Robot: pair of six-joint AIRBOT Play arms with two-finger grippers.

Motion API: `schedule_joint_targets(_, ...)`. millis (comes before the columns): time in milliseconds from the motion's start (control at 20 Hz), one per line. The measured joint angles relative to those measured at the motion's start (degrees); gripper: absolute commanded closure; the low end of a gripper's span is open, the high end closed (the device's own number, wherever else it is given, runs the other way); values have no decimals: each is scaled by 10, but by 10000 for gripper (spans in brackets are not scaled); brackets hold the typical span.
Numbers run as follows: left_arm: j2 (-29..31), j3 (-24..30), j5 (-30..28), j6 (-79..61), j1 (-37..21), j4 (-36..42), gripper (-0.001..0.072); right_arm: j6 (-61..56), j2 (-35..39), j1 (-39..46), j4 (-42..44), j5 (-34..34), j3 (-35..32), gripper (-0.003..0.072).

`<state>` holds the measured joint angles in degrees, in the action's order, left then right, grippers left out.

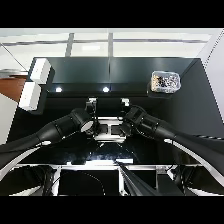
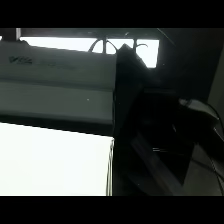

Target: Fold the box and place the chain.

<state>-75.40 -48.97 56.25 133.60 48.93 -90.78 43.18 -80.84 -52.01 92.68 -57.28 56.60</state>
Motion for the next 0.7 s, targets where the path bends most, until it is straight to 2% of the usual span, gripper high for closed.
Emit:
schedule_joint_targets(350,0,0,0,-2,0,-2,680,8,0,0,3,-1,2,654)
schedule_joint_targets(400,0,0,1,-2,0,-2,681,9,0,0,4,-1,2,560)
schedule_joint_targets(450,0,0,-2,-5,0,-5,681,14,0,0,7,-2,3,287)
schedule_joint_targets(700,0,0,-3,-6,0,-1,681,12,0,-1,14,-5,4,274)
